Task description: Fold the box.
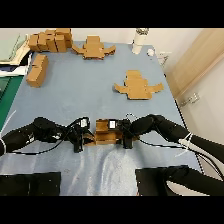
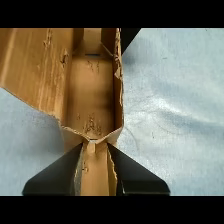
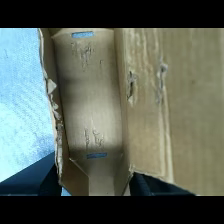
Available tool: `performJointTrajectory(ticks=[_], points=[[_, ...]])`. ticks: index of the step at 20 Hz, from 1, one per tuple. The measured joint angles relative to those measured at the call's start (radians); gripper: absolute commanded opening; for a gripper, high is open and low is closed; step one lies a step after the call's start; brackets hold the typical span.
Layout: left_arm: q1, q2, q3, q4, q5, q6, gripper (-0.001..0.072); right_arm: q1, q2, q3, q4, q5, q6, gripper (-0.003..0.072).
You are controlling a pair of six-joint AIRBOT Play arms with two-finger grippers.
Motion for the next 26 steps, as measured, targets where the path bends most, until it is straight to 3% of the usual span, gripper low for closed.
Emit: performJointTrajectory(ticks=[9, 13, 14, 15, 16, 25, 26], points=[[-0.048, -0.023, 0.011, -0.085, 0.025, 0.089, 0.0226, 0.000, 0.000, 0.000, -0.001, 0.000, -0.001, 0.0474], [-0.052, -0.025, 0.012, -0.095, 0.026, 0.099, 0.0256, -0.001, 0.000, 0.000, -0.001, 0.000, -0.001, 0.0474], [-0.053, -0.025, 0.012, -0.096, 0.026, 0.099, 0.0288, -0.001, 0.000, 0.000, -0.001, 0.000, -0.001, 0.0474], [-0.054, -0.025, 0.012, -0.097, 0.027, 0.100, 0.0562, -0.001, 0.000, 0.000, -0.001, 0.000, -0.001, 0.0474], [-0.055, -0.025, 0.013, -0.099, 0.027, 0.103, 0.0641, -0.001, 0.000, 0.000, -0.001, -0.001, -0.001, 0.0473], [-0.060, -0.026, 0.013, -0.099, 0.028, 0.106, 0.0639, -0.001, 0.000, 0.000, -0.001, -0.002, -0.001, 0.0474], [-0.060, -0.026, 0.013, -0.099, 0.027, 0.106, 0.0540, -0.001, 0.000, 0.000, -0.001, -0.002, -0.001, 0.0474]])
